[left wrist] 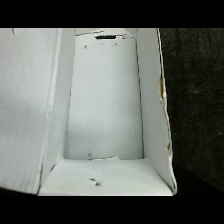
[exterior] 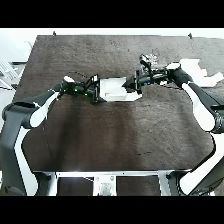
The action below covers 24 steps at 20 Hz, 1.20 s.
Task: Fold the box and place the chain.
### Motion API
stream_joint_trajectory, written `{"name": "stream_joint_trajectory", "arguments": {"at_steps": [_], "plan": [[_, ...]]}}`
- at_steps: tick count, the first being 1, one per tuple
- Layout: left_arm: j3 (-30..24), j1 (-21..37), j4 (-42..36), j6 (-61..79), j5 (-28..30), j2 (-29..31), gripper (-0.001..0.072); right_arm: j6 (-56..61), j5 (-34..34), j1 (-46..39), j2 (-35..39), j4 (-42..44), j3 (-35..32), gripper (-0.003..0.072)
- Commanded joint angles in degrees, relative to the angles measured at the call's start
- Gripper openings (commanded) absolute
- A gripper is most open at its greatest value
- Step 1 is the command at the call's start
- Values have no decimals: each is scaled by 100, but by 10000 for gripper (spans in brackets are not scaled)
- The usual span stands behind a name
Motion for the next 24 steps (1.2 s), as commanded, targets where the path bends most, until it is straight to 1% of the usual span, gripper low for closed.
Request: {"name": "stream_joint_trajectory", "arguments": {"at_steps": [1,2,7,9,11,16,18,20,22,24], "plan": [[0,-4,0,-2,-17,-2,471,332,-988,173,-9,138,11,9],[0,-4,0,-2,-17,0,471,490,-1117,177,-26,138,61,8],[0,-4,0,-2,-20,-2,471,1300,-1156,177,-503,-63,673,7],[0,-4,0,-2,-20,-2,471,1670,-1150,205,-715,-330,881,7],[0,-4,0,-2,-17,-2,471,1847,-1106,254,-857,-656,920,7],[0,-4,0,-2,-17,-2,471,1910,-1025,354,-1045,-894,920,8],[0,-4,-2,-2,-17,-2,471,1862,-1014,343,-1040,-901,1005,10],[0,-4,0,-2,-17,-2,471,1663,-855,310,-970,-896,1266,9],[0,-4,0,-2,-17,-2,471,1648,-848,282,-710,-896,1366,9],[0,-4,-2,-2,-15,-2,471,1650,-597,229,-330,-905,1357,9]]}}
